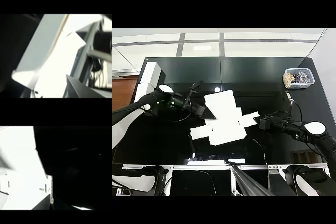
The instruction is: Fold the box and place the chain.
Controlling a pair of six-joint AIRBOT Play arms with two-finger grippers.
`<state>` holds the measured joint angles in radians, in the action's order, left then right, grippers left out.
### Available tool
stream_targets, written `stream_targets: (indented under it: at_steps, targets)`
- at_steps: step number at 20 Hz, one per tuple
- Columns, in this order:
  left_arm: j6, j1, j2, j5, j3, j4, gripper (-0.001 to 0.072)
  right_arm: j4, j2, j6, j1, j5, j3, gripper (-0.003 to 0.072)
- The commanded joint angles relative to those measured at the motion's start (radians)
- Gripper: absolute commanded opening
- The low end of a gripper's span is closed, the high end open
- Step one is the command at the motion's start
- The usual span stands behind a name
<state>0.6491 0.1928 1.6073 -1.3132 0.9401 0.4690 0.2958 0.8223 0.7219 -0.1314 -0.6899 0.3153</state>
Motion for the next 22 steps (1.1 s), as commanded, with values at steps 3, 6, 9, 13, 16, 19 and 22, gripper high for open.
stream_targets:
  at_steps: [3, 6, 9, 13, 16, 19, 22]
  targets:
    - [-0.104, -0.013, 0.026, -0.111, 0.004, -0.01, 0.0424, 0.0, -0.001, 0.003, -0.002, -0.06, 0.0, 0.0015]
    - [-0.108, 0.006, 0.064, -0.135, 0.004, 0.01, 0.0301, 0.0, -0.001, 0.003, -0.002, -0.056, 0.0, 0.0015]
    - [-0.108, 0.021, 0.07, -0.089, 0.006, 0.036, 0.0201, 0.0, -0.001, 0.003, -0.002, -0.063, 0.0, 0.0014]
    - [-0.127, 0.022, 0.068, -0.117, 0.032, 0.044, 0.0022, 0.005, -0.001, 0.003, -0.001, -0.055, 0.001, 0.0064]
    - [-0.119, 0.025, 0.023, -0.084, 0.039, 0.162, 0.002, 0.075, -0.001, 0.008, 0.024, -0.191, 0.09, 0.0633]
    - [-0.054, 0.06, -0.09, 0.056, 0.021, 0.314, 0.0019, 0.341, -0.001, 0.014, 0.04, -0.38, 0.286, 0.0633]
    - [-0.172, 0.13, -0.27, 0.237, -0.069, 0.224, 0.0021, 0.597, -0.001, 0.004, 0.04, -0.409, 0.381, 0.0633]
